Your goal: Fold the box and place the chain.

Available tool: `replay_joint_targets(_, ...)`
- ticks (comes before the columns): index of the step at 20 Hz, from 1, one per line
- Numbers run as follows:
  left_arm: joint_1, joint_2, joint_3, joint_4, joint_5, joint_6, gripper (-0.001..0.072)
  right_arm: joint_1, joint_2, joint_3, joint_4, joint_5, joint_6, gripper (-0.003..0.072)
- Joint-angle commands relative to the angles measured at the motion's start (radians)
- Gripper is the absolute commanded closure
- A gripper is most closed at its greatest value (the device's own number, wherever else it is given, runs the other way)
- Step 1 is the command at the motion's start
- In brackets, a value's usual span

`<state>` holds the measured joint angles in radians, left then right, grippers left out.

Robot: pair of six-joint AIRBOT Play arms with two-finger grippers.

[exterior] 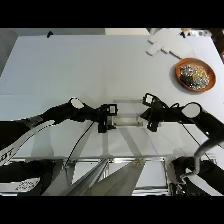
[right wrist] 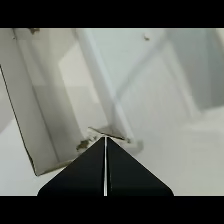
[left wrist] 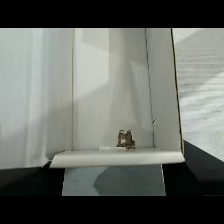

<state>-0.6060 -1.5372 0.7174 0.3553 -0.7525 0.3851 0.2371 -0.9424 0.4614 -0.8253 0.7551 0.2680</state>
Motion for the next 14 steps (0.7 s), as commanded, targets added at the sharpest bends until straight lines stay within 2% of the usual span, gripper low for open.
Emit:
replay_joint_targets(1, 0.000, 0.001, 0.000, 0.000, 0.000, -0.001, 0.0700, 0.000, 0.142, 0.000, -0.222, -0.095, 0.501, 0.0667)
replay_joint_targets(3, 0.000, 0.001, 0.000, 0.000, 0.000, -0.001, 0.0700, -0.001, 0.180, 0.000, -0.425, -0.115, 0.899, 0.0668)
replay_joint_targets(6, 0.000, 0.001, 0.000, 0.000, 0.000, -0.001, 0.0700, -0.001, 0.170, 0.000, -0.668, -0.050, 1.399, 0.0668)
replay_joint_targets(11, 0.000, 0.001, 0.000, 0.000, 0.000, -0.001, 0.0700, -0.003, 0.100, 0.000, -0.691, 0.080, 1.459, 0.0669)
replay_joint_targets(14, 0.000, 0.001, 0.000, 0.000, 0.000, -0.001, 0.0700, -0.066, 0.042, 0.000, -0.663, 0.118, 1.462, 0.0669)
